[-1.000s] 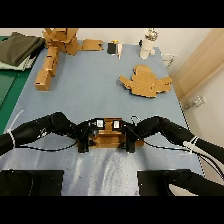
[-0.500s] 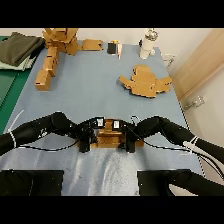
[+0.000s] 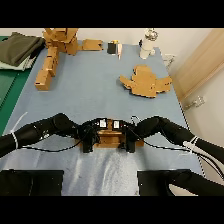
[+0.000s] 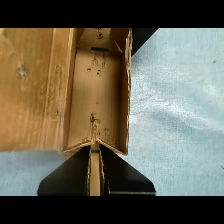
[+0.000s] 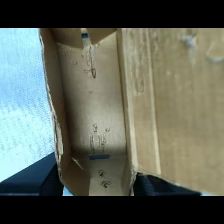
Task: Fold the box.
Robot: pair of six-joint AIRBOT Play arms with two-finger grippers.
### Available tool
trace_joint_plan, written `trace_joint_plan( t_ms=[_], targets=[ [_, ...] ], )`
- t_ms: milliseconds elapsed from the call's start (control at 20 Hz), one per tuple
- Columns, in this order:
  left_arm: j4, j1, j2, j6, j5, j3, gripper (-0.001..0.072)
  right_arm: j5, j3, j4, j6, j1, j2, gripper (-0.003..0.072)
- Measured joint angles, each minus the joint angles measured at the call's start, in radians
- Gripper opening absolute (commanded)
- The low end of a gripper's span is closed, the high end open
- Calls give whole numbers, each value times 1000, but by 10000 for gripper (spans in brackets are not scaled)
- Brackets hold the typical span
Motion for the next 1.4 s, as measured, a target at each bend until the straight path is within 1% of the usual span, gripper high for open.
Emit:
trace_joint_plan(
  t_ms=[150,200,250,300,400,450,500,550,600,800,850,900,950,1150,1300,1400],
  targets=[
    [-4,-12,-5,9,32,0,95,0,0,0,0,0,0,522],
    [-5,-14,-5,12,39,0,207,0,0,0,0,0,0,522],
    [-5,-15,-6,13,43,0,392,0,0,0,0,0,0,521],
    [-6,-16,-6,13,48,0,457,0,0,0,0,0,0,521],
    [-6,-18,-6,14,51,0,461,0,0,0,0,0,0,522],
    [-6,-18,-6,15,52,0,558,0,0,0,0,0,0,522],
    [-6,-19,-6,15,51,0,578,0,0,0,0,0,0,522],
    [-7,-19,-6,15,49,0,578,0,0,0,0,0,0,522],
    [-7,-19,-6,16,49,0,605,0,0,0,0,0,0,522],
    [-7,-19,-6,15,47,0,601,0,0,0,0,0,0,522],
    [-7,-19,-6,15,47,0,494,0,0,0,0,0,0,521],
    [-7,-19,-6,15,47,0,174,0,0,0,0,0,0,521],
    [-6,-19,-6,15,51,0,11,0,0,0,0,0,0,521],
    [50,-19,11,-35,46,3,11,0,0,0,0,0,0,521],
    [174,-18,58,-160,25,3,11,0,0,0,0,0,0,522],
    [272,-18,110,-263,-13,3,11,0,0,0,0,0,0,522]
  ],
)
